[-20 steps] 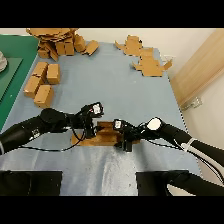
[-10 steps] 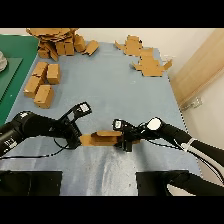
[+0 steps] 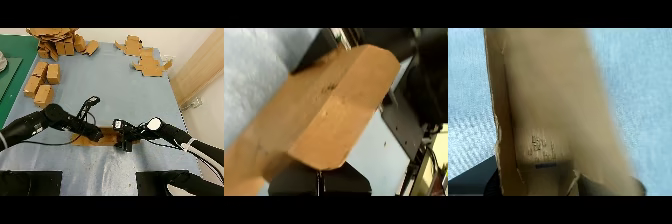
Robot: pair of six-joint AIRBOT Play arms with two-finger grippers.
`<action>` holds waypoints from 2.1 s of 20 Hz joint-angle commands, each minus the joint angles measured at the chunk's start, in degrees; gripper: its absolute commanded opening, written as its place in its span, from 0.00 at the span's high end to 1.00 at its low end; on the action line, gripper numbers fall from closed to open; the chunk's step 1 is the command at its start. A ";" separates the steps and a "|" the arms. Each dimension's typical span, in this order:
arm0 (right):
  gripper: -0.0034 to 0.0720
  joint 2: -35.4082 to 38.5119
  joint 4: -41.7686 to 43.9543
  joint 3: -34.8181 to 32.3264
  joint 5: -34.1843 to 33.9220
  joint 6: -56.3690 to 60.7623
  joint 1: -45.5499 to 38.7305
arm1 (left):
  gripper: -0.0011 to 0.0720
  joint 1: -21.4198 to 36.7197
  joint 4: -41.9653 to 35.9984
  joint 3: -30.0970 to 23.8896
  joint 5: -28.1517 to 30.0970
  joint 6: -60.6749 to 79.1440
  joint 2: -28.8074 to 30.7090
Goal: Fold the box.
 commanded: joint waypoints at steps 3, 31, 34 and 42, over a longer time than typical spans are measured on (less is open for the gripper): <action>0.40 0.00 0.00 -0.02 0.00 0.00 0.02 | 0.97 5.27 -4.28 9.57 2.93 4.33 -9.11; 0.40 0.00 -0.02 -0.02 -0.42 -0.02 0.02 | 0.97 12.94 -13.57 17.38 -24.87 22.97 -18.08; 0.40 0.00 -0.02 -0.02 -0.44 -0.02 0.02 | 0.97 17.20 -12.44 16.70 -24.74 28.13 -14.91; 0.40 0.00 -0.02 -0.02 -0.44 -0.02 0.02 | 0.97 20.63 6.23 -2.12 -8.98 48.63 3.91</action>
